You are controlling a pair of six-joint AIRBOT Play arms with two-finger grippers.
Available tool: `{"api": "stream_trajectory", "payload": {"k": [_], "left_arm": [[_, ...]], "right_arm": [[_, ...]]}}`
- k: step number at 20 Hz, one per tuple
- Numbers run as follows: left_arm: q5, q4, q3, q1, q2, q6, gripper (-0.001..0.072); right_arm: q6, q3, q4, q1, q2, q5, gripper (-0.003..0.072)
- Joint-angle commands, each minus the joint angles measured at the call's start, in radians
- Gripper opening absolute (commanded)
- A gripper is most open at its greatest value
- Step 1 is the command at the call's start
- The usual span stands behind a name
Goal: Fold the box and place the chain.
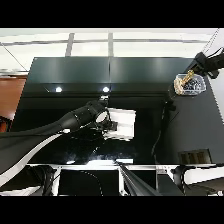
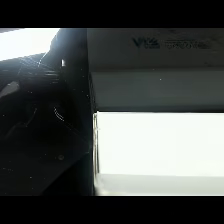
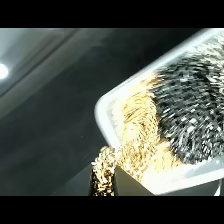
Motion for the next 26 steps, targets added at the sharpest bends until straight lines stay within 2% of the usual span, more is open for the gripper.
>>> {"api": "stream_trajectory", "payload": {"k": [1, 3, 6, 9, 12, 20, 26], "left_arm": [[0.0, 0.0, 0.0, 0.0, 0.0, 0.0, 0.0026], [0.0, 0.001, 0.0, 0.001, 0.0, 0.0, 0.0027], [0.0, 0.001, 0.0, 0.0, 0.0, 0.0, 0.0026], [0.0, 0.001, 0.0, 0.0, 0.0, 0.0, 0.0026], [0.0, 0.0, 0.0, 0.0, 0.0, 0.0, 0.0026], [0.0, 0.0, 0.0, 0.0, 0.0, 0.0, 0.0026], [0.0, 0.0, 0.0, 0.0, 0.0, 0.0, 0.0026]], "right_arm": [[-0.135, 0.003, 0.044, 0.001, 0.174, 0.02, 0.0004], [-0.193, 0.003, 0.082, 0.001, 0.28, 0.043, 0.0004], [-0.286, 0.001, 0.14, 0.005, 0.426, 0.161, 0.0004], [-0.319, -0.037, 0.2, 0.011, 0.567, 0.174, 0.0003], [-0.341, -0.051, 0.27, 0.032, 0.654, 0.187, 0.0003], [-0.341, -0.079, 0.289, 0.262, 0.687, 0.272, 0.0002], [-0.341, -0.131, 0.32, 0.332, 0.687, 0.279, 0.0003]]}}
